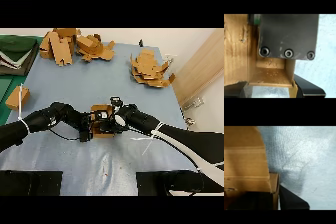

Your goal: Fold the box.

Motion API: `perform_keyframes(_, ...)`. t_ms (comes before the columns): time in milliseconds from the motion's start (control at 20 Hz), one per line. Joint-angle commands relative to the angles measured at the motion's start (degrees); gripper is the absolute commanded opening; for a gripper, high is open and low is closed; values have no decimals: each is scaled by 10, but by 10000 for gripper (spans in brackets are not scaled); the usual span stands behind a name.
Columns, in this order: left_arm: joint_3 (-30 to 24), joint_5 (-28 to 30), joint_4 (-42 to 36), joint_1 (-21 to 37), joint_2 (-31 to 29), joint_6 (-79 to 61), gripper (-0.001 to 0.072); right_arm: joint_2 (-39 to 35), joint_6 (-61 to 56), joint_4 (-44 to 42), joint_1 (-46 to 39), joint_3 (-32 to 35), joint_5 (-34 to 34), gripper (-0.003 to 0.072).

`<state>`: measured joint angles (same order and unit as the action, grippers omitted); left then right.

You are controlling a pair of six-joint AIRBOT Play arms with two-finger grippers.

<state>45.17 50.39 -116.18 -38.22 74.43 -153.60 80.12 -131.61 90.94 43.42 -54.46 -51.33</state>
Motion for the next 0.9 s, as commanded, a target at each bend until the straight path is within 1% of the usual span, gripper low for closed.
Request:
perform_keyframes(0,0,0,0,0,0,1,174,-19,-6,5,-5,0,-46,369)
perform_keyframes(100,0,2,0,0,0,1,174,-32,-11,9,-12,0,-52,369)
perform_keyframes(250,0,2,0,0,0,1,174,-44,-14,13,-24,0,-89,369)
perform_keyframes(300,0,2,0,0,0,0,174,-50,-14,14,-24,0,-92,369)
perform_keyframes(600,0,2,0,0,0,1,174,-90,-19,22,-24,0,-89,368)
perform_keyframes(850,0,1,0,0,0,1,174,-99,-30,28,-24,-1,-70,369)
